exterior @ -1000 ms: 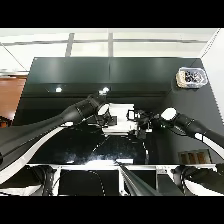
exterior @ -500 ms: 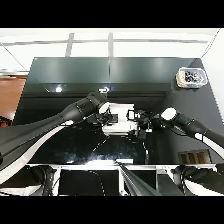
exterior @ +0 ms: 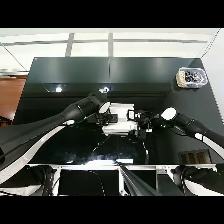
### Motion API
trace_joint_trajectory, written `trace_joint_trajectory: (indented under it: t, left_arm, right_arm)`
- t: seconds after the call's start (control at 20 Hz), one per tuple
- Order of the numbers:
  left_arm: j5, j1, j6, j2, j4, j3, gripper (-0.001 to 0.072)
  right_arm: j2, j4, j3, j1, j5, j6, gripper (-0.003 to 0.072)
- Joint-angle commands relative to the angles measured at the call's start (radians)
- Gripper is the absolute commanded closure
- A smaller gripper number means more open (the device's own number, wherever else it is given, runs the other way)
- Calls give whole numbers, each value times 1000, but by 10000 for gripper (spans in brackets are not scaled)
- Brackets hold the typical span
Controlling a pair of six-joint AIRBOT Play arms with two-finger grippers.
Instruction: Fold the box and place the chain.
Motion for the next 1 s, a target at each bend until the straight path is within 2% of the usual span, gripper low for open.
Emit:
trace_joint_trajectory:
  t: [0.0,0.1,0.15,0.2,0.25,0.45,0.55,0.7,0.75,0.9,0.95]
  left_arm:
    - [-2,0,0,-1,-6,0,683]
    - [-2,0,0,-1,-6,0,683]
    - [-5,0,1,-1,-6,0,683]
    - [-6,2,3,-1,-5,0,683]
    - [-10,2,3,-1,-5,0,683]
    - [-21,2,29,0,2,3,683]
    - [-23,2,28,0,1,3,682]
    - [-23,2,29,0,0,3,682]
    - [-24,2,28,0,-3,3,682]
    - [-22,2,28,0,-2,3,682]
    - [-22,2,28,0,-2,3,682]
  right_arm:
    - [0,0,-1,1,5,0,488]
    - [0,0,0,0,-1,12,465]
    - [2,0,0,1,0,68,214]
    - [7,-4,1,0,5,130,17]
    - [21,-31,2,-1,21,190,-5]
    - [132,-181,3,-21,84,302,-4]
    - [187,-214,3,-46,126,312,-3]
    - [193,-230,1,-50,135,302,-1]
    - [193,-229,1,-45,133,290,39]
    - [163,-221,1,-41,129,250,39]
    - [147,-217,1,-41,126,246,128]
